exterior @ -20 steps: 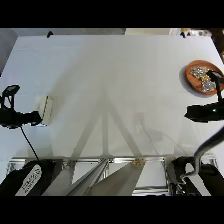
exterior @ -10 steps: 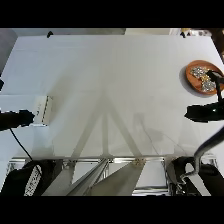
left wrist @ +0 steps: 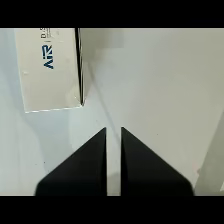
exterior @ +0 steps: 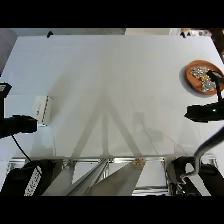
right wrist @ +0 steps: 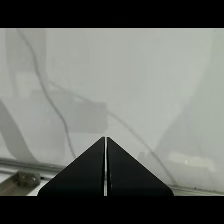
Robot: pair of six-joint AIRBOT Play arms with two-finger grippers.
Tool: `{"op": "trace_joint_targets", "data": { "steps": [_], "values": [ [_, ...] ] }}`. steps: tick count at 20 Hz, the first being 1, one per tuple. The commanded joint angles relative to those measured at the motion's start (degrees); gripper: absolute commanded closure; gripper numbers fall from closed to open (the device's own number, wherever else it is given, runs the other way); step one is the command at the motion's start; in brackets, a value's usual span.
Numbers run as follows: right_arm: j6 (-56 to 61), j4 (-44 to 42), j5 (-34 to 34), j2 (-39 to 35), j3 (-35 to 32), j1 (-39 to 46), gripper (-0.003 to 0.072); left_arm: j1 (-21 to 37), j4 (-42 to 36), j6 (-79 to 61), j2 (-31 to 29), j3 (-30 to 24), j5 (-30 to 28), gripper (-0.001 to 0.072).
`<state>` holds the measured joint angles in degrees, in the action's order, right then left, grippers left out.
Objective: Fold the box and place the chain.
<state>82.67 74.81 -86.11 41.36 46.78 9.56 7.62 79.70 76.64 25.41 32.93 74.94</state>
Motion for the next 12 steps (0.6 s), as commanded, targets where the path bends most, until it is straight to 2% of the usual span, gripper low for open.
{"op": "trace_joint_targets", "data": {
  "steps": [1, 12],
  "values": [
    [0.0, 0.0, 0.0, 0.0, 0.0, 0.0, 0.0669, -2.9, -0.6, -0.8, -0.2, 0.0, 0.8, 0.0701],
    [0.0, 0.0, 0.0, 0.0, 0.0, 0.0, 0.0669, -4.4, -2.8, -0.8, -0.2, 0.0, 0.0, 0.0700]
  ]
}}
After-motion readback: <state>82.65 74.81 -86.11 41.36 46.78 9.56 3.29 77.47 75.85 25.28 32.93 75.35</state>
